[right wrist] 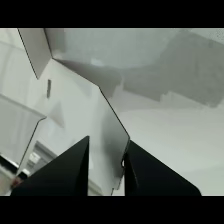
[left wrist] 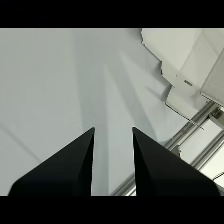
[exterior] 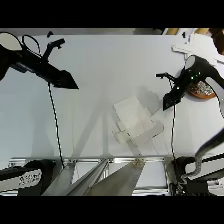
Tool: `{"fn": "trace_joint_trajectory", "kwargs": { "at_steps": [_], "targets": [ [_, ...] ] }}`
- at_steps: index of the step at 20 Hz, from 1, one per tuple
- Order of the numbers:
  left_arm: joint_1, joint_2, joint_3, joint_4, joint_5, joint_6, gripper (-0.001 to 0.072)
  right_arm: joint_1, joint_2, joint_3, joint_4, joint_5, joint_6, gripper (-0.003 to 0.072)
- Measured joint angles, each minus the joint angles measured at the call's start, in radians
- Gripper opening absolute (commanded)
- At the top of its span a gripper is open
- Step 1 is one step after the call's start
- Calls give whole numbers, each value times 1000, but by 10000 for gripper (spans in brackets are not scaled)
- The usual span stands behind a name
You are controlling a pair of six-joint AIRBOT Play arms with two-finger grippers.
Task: Fold the box and place the chain.
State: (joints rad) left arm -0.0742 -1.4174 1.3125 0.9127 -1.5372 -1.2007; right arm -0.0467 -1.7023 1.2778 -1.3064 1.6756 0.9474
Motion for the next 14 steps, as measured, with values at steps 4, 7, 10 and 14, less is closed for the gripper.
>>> {"fn": "trace_joint_trajectory", "kwargs": {
  "at_steps": [4, 7, 10, 14],
  "targets": [
    [-1, 23, -62, -41, 35, 18, 313, 12, 10, -21, 32, -18, 18, 15],
    [-8, 27, -77, -59, 48, 27, 465, 45, 72, -26, 57, -93, 16, 15],
    [-24, 29, -83, -68, 49, 40, 470, 70, 212, -67, 129, -225, 4, 15],
    [-71, 22, -87, -74, 79, 106, 540, 81, 419, -239, 229, -368, -31, 15]
  ]
}}
